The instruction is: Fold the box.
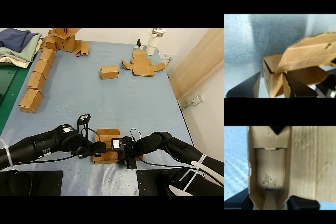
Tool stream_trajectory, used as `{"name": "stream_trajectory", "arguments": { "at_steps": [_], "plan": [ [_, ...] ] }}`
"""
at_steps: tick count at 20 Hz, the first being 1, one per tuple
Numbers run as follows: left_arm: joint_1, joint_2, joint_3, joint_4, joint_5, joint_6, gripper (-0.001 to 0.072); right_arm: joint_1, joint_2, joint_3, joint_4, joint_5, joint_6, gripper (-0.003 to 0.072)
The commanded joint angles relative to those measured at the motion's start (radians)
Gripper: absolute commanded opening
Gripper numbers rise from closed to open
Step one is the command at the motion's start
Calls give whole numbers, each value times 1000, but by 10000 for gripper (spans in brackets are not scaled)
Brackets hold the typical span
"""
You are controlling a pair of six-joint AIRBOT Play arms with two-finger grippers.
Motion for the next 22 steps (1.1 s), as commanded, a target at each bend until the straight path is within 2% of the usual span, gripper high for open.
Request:
{"name": "stream_trajectory", "arguments": {
  "at_steps": [1,6,11,12,14,17,18,19,22],
  "plan": [
    [-63,-67,85,168,-85,-158,424,0,0,1,0,0,0,443],
    [-103,-203,199,204,-232,-205,423,0,0,1,0,0,0,443],
    [-120,-248,220,199,-231,-216,422,0,0,1,0,0,0,443],
    [-124,-249,220,201,-231,-217,402,0,0,1,0,0,0,443],
    [-129,-251,220,204,-228,-216,220,0,0,1,0,0,0,443],
    [-131,-266,220,201,-223,-218,220,0,0,1,0,0,0,443],
    [-131,-271,220,196,-222,-222,58,0,0,1,0,0,0,443],
    [-131,-274,220,196,-222,-220,14,0,0,1,0,0,0,443],
    [-131,-274,220,195,-222,-220,14,0,0,1,0,0,0,443]
  ]
}}
